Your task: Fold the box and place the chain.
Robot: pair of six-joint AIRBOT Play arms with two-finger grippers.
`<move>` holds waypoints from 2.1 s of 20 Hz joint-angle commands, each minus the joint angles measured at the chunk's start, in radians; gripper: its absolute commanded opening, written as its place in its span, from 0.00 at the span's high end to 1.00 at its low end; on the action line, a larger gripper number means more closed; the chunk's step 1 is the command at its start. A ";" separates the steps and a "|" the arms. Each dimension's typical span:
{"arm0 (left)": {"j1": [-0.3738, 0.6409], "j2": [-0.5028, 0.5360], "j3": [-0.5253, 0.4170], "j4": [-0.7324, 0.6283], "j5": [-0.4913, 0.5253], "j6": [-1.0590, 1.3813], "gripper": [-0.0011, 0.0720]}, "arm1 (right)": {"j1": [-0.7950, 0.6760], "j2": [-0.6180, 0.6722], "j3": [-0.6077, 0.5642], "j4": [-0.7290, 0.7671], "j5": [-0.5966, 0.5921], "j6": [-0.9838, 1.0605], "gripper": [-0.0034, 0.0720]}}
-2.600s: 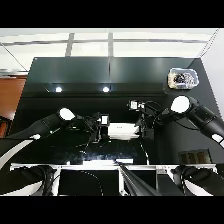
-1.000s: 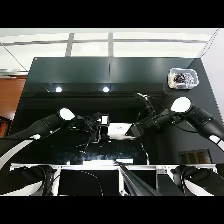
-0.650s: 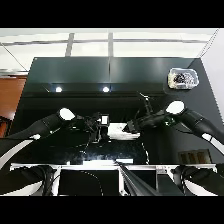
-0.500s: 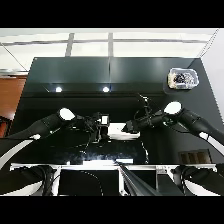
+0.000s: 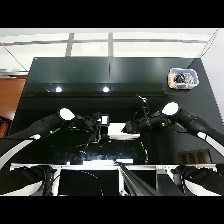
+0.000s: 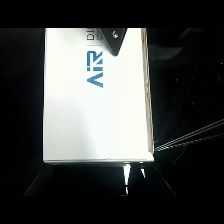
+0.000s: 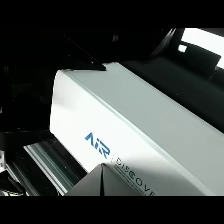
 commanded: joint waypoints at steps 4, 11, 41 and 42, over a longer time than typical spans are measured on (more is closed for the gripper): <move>0.000 0.000 -0.001 0.000 0.000 0.002 0.48 | 0.005 -0.001 0.000 -0.005 -0.011 0.004 0.94; 0.000 0.001 -0.001 -0.001 0.000 0.001 0.48 | -0.091 0.161 0.079 0.081 0.132 0.008 0.94; -0.194 -0.210 0.485 0.313 -0.229 -0.695 0.02 | -0.694 0.556 0.034 -0.215 0.277 0.033 0.94; -0.194 -0.214 0.485 0.313 -0.238 -0.695 0.02 | -0.694 0.556 0.034 -0.215 0.276 0.033 0.94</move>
